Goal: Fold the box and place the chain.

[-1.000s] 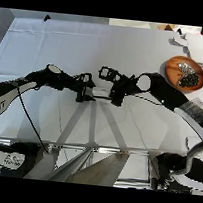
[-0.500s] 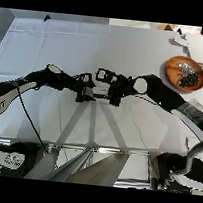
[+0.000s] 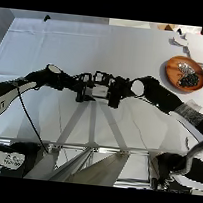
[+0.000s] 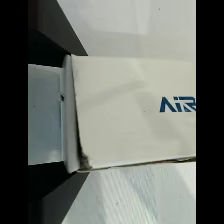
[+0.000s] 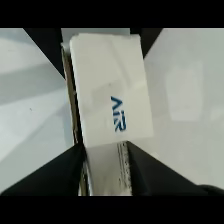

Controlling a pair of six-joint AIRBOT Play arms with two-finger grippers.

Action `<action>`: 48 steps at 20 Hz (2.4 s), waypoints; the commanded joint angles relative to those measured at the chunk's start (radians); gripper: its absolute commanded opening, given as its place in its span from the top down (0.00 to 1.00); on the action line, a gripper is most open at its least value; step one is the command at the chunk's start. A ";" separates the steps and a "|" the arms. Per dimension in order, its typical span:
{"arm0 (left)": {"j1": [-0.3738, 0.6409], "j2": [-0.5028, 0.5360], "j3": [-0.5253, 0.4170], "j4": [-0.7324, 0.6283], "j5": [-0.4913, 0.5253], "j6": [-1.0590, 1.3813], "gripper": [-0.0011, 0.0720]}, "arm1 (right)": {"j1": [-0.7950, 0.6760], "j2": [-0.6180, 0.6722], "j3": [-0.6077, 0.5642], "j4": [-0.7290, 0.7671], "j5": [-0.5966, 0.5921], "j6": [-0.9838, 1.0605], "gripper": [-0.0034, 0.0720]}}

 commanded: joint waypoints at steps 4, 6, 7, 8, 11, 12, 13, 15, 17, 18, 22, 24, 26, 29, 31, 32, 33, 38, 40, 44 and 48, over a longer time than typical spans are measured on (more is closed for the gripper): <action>0.000 0.000 0.000 0.000 0.001 -0.003 0.55 | 0.002 0.008 -0.003 -0.003 0.002 0.001 0.35; 0.000 0.000 0.000 0.000 0.001 -0.003 0.55 | 0.002 0.024 -0.003 -0.002 0.002 0.002 0.36; 0.000 0.000 0.000 0.000 0.001 -0.003 0.55 | 0.002 0.037 -0.003 0.002 0.002 0.002 0.36; 0.000 0.000 0.000 0.000 0.001 -0.003 0.55 | 0.002 0.048 -0.003 0.013 0.003 0.002 0.37; 0.000 0.000 0.000 0.000 0.001 -0.003 0.55 | 0.001 0.068 -0.003 0.143 0.002 0.024 0.73; 0.000 0.000 0.000 0.000 0.001 -0.003 0.55 | 0.001 0.066 -0.003 0.211 0.002 0.054 0.95; 0.000 0.000 0.000 0.000 0.001 -0.003 0.55 | 0.001 0.066 -0.003 0.272 -0.004 0.063 0.94; 0.000 0.000 0.000 0.000 0.001 -0.003 0.55 | -0.014 0.065 -0.004 0.407 -0.018 0.081 0.94; 0.000 0.000 0.000 0.000 0.001 -0.003 0.55 | -0.068 0.057 -0.004 0.589 -0.014 0.082 0.94; 0.000 0.000 0.000 0.000 0.001 -0.003 0.55 | -0.101 0.047 -0.004 0.671 0.002 0.082 0.94; 0.000 0.000 0.000 0.000 0.001 -0.003 0.55 | -0.190 -0.047 -0.004 0.755 0.121 0.161 0.94; 0.000 0.000 0.000 0.000 0.001 -0.003 0.55 | -0.189 -0.110 -0.004 0.751 0.168 0.187 0.95; 0.000 0.000 0.000 0.000 0.001 -0.003 0.55 | -0.182 -0.169 -0.004 0.748 0.230 0.187 0.94; 0.000 0.000 0.000 0.000 0.001 -0.003 0.55 | -0.172 -0.222 -0.004 0.697 0.265 0.187 0.94; 0.000 0.000 0.000 0.000 0.001 -0.003 0.55 | -0.174 -0.224 -0.004 0.684 0.260 0.187 0.94; 0.000 0.000 0.000 0.000 0.001 -0.003 0.55 | -0.174 -0.224 -0.004 0.684 0.260 0.187 0.94; 0.000 0.000 0.000 0.000 0.001 -0.003 0.55 | -0.174 -0.224 -0.004 0.684 0.260 0.187 0.94; 0.000 0.000 0.000 0.000 0.001 -0.003 0.55 | -0.174 -0.199 -0.004 0.703 0.260 0.186 0.94; 0.000 0.000 0.000 0.000 0.001 -0.003 0.55 | -0.195 -0.162 -0.004 0.723 0.262 0.187 0.94; 0.000 0.000 0.000 0.000 0.001 -0.003 0.55 | -0.283 -0.042 -0.004 0.744 0.287 0.186 0.94; 0.000 0.000 0.000 0.000 0.001 -0.003 0.55 | -0.396 0.125 -0.004 0.652 0.322 0.187 0.94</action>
